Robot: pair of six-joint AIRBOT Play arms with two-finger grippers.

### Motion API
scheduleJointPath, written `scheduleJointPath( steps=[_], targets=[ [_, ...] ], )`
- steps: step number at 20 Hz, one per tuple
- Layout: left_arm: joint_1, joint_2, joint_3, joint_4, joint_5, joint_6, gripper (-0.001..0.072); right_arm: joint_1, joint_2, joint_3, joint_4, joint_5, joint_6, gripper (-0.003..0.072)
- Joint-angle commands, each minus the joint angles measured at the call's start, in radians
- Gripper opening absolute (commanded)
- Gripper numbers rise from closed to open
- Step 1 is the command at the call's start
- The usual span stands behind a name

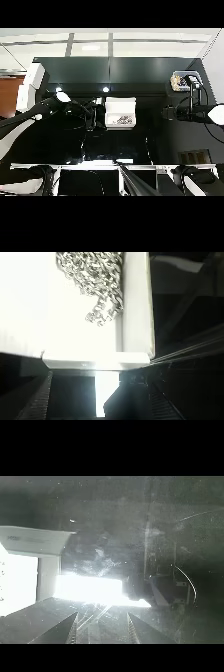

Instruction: Fold the box and place the chain.

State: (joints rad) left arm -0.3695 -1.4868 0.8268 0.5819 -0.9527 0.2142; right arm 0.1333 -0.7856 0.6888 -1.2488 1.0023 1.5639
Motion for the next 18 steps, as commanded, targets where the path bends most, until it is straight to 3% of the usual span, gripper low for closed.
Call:
scheduleJointPath(
  steps=[1, 18],
  targets=[
    [-0.015, -0.014, 0.013, -0.019, 0.014, 0.000, 0.0717, 0.000, -0.001, 0.000, 0.000, -0.006, 0.000, 0.0384],
    [-0.036, -0.021, 0.027, -0.018, 0.045, 0.021, 0.0710, 0.000, -0.012, 0.000, 0.002, -0.019, 0.000, 0.0383]
  ],
)
